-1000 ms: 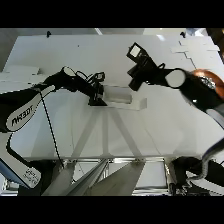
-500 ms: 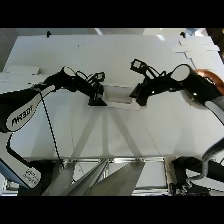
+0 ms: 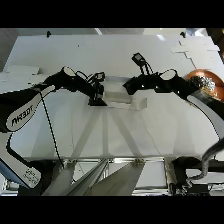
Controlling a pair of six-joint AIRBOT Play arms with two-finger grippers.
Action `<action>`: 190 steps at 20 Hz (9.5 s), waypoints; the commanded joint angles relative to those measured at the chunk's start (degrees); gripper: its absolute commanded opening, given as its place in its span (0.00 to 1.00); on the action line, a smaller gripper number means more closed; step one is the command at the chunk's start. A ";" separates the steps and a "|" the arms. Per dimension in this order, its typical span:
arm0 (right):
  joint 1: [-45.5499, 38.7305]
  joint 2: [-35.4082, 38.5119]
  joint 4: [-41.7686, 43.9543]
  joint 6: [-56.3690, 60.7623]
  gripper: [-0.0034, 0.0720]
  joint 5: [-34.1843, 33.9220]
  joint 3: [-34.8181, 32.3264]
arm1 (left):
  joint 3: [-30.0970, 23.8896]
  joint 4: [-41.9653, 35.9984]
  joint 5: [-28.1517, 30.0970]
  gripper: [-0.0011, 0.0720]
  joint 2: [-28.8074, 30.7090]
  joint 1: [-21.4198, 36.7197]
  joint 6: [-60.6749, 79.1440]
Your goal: Fold the box and place the chain.
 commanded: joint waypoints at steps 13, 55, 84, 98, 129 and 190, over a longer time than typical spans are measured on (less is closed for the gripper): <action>-1.70 14.60 -6.95 -4.76 0.06 13.81 0.00 | -0.02 0.02 0.02 0.45 0.00 0.07 0.02; -0.02 8.13 -2.47 -37.75 0.24 -1.20 -13.77 | -0.02 0.02 0.02 0.45 0.00 0.07 0.02; -6.60 30.47 -24.63 8.35 0.06 3.52 -13.79 | -0.02 0.02 0.02 0.45 0.00 0.07 0.02; -11.98 10.32 -24.11 38.75 0.05 14.71 -13.79 | -0.02 0.02 0.02 0.45 0.00 0.07 0.02; -11.34 6.95 -12.79 30.84 0.05 10.60 -13.79 | -0.02 0.02 0.02 0.45 0.00 0.07 0.02; -8.48 8.61 3.21 22.03 0.50 10.67 -13.75 | -0.02 0.02 0.02 0.45 0.00 0.07 0.02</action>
